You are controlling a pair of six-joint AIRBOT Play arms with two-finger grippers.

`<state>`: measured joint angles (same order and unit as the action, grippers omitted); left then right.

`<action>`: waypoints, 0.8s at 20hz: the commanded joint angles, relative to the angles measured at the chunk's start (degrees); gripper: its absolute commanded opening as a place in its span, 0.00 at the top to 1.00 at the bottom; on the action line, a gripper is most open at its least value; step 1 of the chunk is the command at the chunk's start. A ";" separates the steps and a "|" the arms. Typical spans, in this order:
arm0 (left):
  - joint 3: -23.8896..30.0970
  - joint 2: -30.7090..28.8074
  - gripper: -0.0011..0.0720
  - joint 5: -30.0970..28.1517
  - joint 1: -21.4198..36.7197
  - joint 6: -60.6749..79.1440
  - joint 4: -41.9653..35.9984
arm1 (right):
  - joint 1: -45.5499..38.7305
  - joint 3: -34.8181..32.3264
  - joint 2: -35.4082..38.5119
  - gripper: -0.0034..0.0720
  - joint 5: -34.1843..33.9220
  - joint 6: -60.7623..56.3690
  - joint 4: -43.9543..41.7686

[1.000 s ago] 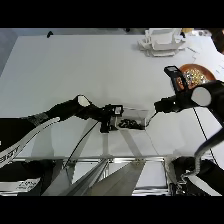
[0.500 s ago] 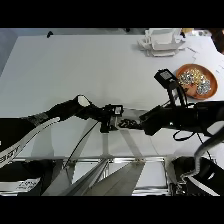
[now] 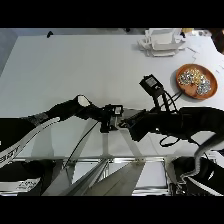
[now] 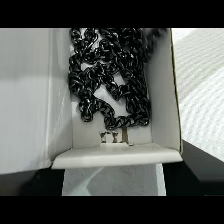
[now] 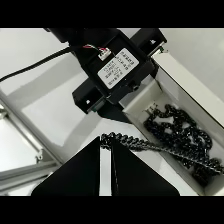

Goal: Fold the box and place the chain.

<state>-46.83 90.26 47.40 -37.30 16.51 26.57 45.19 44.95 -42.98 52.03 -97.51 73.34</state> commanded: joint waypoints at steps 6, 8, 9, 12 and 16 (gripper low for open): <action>-0.04 -0.04 0.78 -0.02 0.07 0.00 0.02 | 0.33 -2.73 -10.08 0.93 -6.88 -0.17 0.48; -0.04 -0.04 0.78 -0.02 0.07 0.00 0.00 | 0.33 -2.71 -12.15 0.90 -7.78 -0.57 0.66; -0.04 -0.04 0.78 0.00 0.07 0.00 0.00 | 0.33 -2.71 -12.55 0.80 -7.74 -1.97 1.46; -0.04 -0.04 0.78 -0.02 0.07 0.00 0.00 | -0.57 -2.14 -12.24 0.73 -7.43 -3.69 2.95; -0.04 -0.04 0.78 -0.02 0.07 0.00 0.00 | -7.10 2.21 -9.09 0.73 -2.51 -3.48 3.45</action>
<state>-46.83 90.26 47.40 -37.28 16.49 26.57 41.69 44.80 -53.63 46.70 -100.79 75.92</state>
